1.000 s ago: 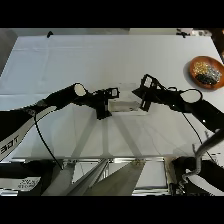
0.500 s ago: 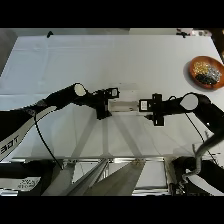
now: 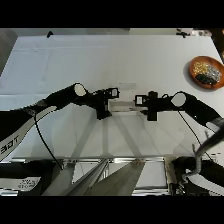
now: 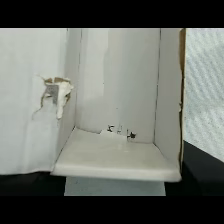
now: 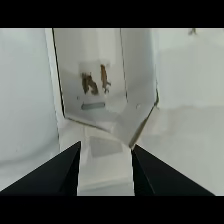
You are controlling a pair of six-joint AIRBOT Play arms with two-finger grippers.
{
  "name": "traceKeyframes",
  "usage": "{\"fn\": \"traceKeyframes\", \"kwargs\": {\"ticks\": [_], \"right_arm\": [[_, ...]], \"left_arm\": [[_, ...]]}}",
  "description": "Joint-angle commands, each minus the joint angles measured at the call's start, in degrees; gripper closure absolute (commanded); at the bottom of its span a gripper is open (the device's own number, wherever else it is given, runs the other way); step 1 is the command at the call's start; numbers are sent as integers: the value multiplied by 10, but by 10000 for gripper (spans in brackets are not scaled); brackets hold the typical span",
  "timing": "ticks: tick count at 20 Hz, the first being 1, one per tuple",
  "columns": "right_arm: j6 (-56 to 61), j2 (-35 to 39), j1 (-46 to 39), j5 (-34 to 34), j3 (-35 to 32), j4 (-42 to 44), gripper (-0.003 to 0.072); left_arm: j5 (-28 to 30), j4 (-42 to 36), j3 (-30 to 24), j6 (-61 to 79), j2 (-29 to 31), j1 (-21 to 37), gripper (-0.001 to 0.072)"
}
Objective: Fold the box and place the chain.
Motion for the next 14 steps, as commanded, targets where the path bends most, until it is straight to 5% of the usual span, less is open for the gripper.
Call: {"fn": "traceKeyframes", "kwargs": {"ticks": [1,7,14], "right_arm": [[-58,-16,0,10,0,73,370],[-113,-26,0,42,0,145,518],[-144,-37,0,42,0,186,529]], "left_arm": [[0,0,0,0,0,0,498],[0,0,0,0,0,0,498],[0,0,0,0,0,0,498]]}}
